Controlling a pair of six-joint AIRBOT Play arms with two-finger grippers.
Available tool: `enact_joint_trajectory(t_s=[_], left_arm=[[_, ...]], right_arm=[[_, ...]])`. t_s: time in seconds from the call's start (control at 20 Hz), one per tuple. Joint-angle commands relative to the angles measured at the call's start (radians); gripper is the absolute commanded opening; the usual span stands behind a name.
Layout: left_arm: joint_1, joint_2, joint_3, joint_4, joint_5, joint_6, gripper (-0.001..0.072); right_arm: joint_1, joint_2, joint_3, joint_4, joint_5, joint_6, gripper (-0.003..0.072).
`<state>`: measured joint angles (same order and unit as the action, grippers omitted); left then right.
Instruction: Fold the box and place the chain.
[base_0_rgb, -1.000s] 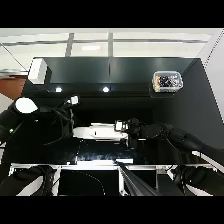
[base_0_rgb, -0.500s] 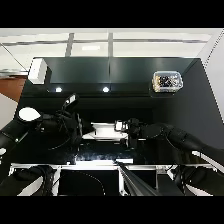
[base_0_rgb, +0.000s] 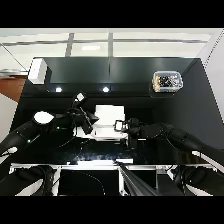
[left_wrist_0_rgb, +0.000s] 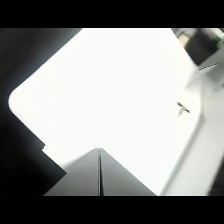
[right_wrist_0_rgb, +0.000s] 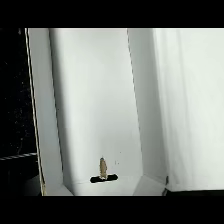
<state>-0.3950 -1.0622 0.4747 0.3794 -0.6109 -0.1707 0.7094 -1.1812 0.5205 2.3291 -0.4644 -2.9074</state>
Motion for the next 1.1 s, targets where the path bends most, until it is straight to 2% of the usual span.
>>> enact_joint_trajectory(t_s=[0.0,0.2,0.35,0.6,0.65,0.75,0.9,1.0,1.05], left_arm=[[-0.016,-0.018,-0.001,0.006,0.041,0.018,0.0028],[-0.016,-0.046,-0.001,0.055,-0.059,0.018,0.0028],[-0.012,-0.053,0.010,0.134,-0.075,0.018,0.0028],[0.088,0.047,0.076,0.258,-0.111,-0.073,0.0034],[0.119,0.074,0.076,0.265,-0.135,-0.072,0.0117],[0.179,0.130,0.075,0.372,-0.187,-0.072,0.0717],[0.243,0.157,0.069,0.553,-0.299,-0.073,0.0706],[0.241,0.155,0.034,0.618,-0.399,-0.018,0.0706],[0.231,0.155,0.002,0.618,-0.414,0.047,0.0706]], right_arm=[[0.001,0.000,0.001,0.000,0.000,-0.001,0.0469],[0.001,0.000,0.001,0.000,0.000,-0.001,0.0470],[0.001,0.000,0.001,0.000,0.000,-0.001,0.0470],[0.001,0.000,0.001,0.000,0.000,0.002,0.0469],[0.001,0.000,0.001,0.000,0.000,0.006,0.0470],[0.001,0.000,0.001,0.000,0.000,0.008,0.0469],[0.001,0.000,0.001,0.000,0.000,0.014,0.0470],[0.001,0.000,0.001,0.000,0.000,0.014,0.0470],[0.001,0.000,0.001,0.000,-0.004,0.014,0.0469]])
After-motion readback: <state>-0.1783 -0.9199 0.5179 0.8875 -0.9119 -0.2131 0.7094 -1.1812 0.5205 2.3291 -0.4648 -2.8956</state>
